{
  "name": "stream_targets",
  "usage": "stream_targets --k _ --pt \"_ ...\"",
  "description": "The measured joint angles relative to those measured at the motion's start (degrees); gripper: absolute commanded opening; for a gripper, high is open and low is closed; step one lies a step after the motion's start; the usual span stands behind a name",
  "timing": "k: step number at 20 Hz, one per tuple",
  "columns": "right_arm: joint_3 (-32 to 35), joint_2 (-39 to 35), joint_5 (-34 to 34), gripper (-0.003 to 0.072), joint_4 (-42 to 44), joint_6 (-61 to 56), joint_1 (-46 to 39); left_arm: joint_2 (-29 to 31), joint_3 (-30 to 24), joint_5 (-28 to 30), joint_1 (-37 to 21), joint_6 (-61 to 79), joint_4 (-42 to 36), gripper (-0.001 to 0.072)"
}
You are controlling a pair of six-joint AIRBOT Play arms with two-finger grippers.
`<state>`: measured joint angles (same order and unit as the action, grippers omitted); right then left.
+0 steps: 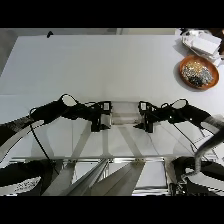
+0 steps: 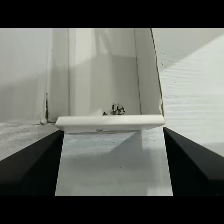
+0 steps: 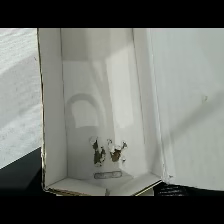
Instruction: Fold the box and place the chain.
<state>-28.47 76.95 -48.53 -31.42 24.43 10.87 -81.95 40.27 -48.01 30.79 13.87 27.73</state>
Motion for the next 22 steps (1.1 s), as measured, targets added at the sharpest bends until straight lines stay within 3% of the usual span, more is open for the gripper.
stream_targets --k 16,22 --pt "0.0 0.0 -0.09 0.0319 -0.04 0.15 0.0 -1.25 0.0 3.78 2.71 -2.25 2.99 0.07" --pt "0.0 0.0 -0.09 0.0319 -0.04 0.11 0.0 -2.34 -0.04 4.68 2.99 -0.72 -0.44 0.0696"
